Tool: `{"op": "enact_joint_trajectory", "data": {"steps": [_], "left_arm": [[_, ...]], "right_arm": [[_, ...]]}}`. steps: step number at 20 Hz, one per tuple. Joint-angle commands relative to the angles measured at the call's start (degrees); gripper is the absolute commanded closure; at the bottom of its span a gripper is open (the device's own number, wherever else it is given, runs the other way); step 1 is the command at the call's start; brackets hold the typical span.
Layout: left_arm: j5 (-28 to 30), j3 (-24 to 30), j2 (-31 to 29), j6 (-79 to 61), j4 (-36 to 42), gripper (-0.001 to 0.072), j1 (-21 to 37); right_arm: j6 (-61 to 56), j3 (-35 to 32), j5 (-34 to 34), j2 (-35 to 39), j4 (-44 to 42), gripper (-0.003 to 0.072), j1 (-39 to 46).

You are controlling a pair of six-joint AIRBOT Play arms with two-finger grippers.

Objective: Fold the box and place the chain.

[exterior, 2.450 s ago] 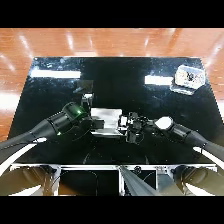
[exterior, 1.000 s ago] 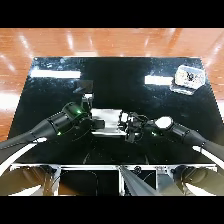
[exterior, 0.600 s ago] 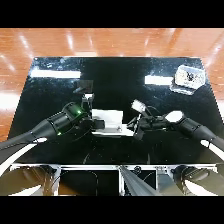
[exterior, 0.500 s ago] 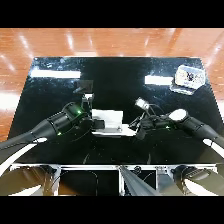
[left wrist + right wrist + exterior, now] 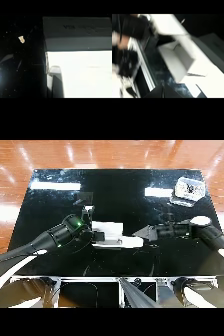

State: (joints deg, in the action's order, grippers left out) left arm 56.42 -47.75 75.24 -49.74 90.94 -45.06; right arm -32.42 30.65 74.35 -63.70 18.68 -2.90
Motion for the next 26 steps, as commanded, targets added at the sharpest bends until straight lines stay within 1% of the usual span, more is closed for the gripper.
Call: {"op": "enact_joint_trajectory", "data": {"steps": [1,3,5,8,11,12,14,18,21,26], "left_arm": [[-0.2,0.0,0.0,0.0,-0.3,0.0689,0.0],[-0.2,0.0,0.0,0.0,-0.3,0.0689,0.0],[-0.2,0.0,0.0,0.0,-0.2,0.0689,0.0],[-0.2,0.0,0.0,0.0,-0.2,0.0689,0.0],[-0.2,0.0,0.0,0.0,-0.2,0.0689,0.0],[-0.2,0.0,0.0,0.0,-0.2,0.0689,0.0],[-0.2,0.0,0.0,0.0,-0.2,0.0689,0.0],[-0.1,0.0,0.0,0.0,0.2,0.0689,0.0],[0.0,0.0,0.0,0.0,0.2,0.0689,0.0],[-0.1,0.0,0.0,0.0,0.9,0.0689,0.0]], "right_arm": [[-20.6,0.1,-5.1,4.0,8.1,0.0645,7.9],[-29.9,0.0,-8.7,5.2,18.4,0.0645,12.9],[-33.9,-0.3,-9.7,5.2,27.0,0.0646,15.4],[-32.7,-2.3,-10.4,5.2,31.4,0.0646,13.7],[-39.1,-5.1,-16.5,4.7,30.9,0.0646,11.2],[-39.5,-5.4,-16.8,4.0,30.6,0.0645,9.8],[-39.4,-5.4,-16.7,1.5,26.9,0.0645,5.6],[-39.4,-5.4,-22.5,-3.8,21.9,0.0645,-1.8],[-39.4,-5.4,-26.4,-4.8,19.7,0.0645,-5.6],[-39.4,-5.4,-26.7,-4.8,17.7,0.0644,-10.3]]}}
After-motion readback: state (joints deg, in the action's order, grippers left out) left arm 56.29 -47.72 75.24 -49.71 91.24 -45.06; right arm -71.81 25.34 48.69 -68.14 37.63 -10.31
